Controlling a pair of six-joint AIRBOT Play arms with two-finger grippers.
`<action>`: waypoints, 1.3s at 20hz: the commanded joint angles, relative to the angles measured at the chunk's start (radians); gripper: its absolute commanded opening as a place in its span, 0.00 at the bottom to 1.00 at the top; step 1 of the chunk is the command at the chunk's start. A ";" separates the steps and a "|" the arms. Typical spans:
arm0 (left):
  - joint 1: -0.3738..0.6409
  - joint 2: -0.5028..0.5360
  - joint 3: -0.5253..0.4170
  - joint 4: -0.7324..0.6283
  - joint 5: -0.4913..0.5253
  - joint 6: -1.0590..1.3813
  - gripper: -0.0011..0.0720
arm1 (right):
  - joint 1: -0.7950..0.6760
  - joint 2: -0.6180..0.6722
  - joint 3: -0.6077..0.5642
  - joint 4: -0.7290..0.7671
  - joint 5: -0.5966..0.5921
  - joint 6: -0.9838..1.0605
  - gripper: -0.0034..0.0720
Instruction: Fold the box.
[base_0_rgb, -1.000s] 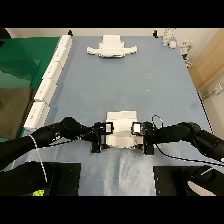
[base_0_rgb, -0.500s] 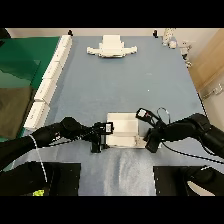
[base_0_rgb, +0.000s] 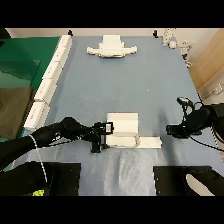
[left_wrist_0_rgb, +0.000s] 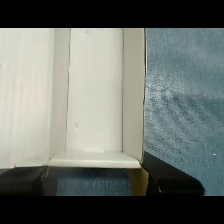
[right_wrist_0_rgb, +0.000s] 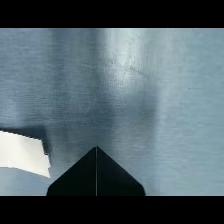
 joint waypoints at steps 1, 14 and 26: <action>0.001 0.000 0.000 0.000 0.000 0.000 0.60 | -0.251 -0.101 -0.031 0.349 0.000 -0.198 0.04; 0.001 0.000 0.000 0.000 0.000 0.000 0.60 | -0.365 -0.207 -0.172 0.684 -0.105 -0.428 0.04; 0.001 0.000 0.000 0.000 0.000 0.000 0.60 | -0.120 -0.164 -0.154 0.767 -0.037 -0.426 0.05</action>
